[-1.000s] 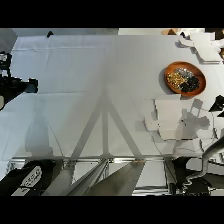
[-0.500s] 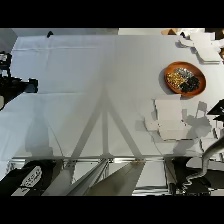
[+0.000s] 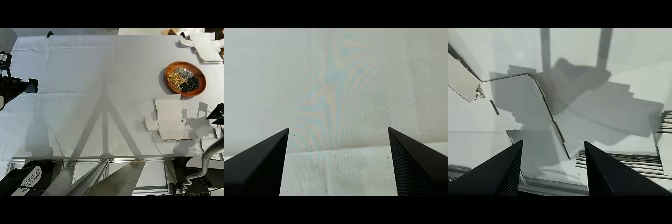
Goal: Fold the box and place the chain.
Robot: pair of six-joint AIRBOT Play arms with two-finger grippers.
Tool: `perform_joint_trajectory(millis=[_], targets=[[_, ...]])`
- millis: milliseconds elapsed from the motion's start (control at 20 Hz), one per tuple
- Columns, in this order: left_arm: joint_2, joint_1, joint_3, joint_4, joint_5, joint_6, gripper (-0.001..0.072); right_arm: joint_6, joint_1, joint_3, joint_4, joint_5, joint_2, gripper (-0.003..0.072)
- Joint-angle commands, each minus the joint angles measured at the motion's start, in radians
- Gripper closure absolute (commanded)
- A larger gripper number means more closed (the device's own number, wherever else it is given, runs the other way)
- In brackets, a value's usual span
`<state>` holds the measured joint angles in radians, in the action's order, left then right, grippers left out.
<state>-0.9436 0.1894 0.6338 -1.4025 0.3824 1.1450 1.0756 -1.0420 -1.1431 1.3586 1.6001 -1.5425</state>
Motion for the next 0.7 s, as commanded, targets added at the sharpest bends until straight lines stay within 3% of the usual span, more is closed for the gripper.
perform_joint_trajectory(millis=[0,250,650], targets=[[0.0,0.0,0.0,0.0,0.0,0.0,0.0011,-0.012,0.0,0.011,0.019,-0.008,-0.004,0.0291],[0.0,0.0,0.0,0.0,0.0,0.0,0.0011,-0.061,0.0,0.034,-0.034,-0.024,-0.004,0.0356],[0.0,0.0,0.0,0.0,0.0,0.0,0.0011,-0.06,0.0,0.034,-0.053,-0.013,-0.041,0.036]])
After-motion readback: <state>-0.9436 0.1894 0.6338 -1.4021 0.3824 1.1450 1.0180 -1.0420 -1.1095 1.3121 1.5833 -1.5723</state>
